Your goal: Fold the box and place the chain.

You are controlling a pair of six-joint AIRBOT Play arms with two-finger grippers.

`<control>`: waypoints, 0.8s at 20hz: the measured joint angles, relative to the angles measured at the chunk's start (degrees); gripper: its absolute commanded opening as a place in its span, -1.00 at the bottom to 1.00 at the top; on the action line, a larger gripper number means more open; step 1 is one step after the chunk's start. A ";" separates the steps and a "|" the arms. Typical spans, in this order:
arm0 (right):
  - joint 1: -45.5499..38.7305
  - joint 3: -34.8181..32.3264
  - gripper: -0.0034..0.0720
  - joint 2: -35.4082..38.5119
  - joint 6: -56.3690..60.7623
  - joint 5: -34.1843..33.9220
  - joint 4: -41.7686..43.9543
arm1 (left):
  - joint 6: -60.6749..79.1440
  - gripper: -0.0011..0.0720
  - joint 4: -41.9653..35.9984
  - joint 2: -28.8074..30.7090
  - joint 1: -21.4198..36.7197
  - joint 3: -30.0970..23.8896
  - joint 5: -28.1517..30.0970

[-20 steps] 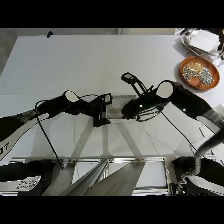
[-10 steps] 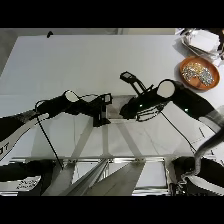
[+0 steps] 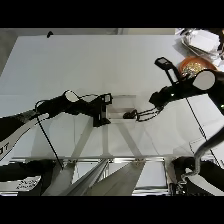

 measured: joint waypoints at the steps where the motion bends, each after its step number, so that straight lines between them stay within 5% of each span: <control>1: -1.84 0.00 -0.14 -1.18 0.52 -0.07 -0.79 | 0.02 0.21 0.00 0.00 0.00 0.00 0.00; 9: -6.54 0.02 -0.14 -13.49 3.52 -0.70 -6.51 | 0.00 0.21 0.00 0.00 0.00 0.00 0.00; 16: -6.86 0.02 -0.14 -16.35 5.99 -4.11 -10.93 | 0.00 0.21 -0.02 0.00 0.00 0.00 0.00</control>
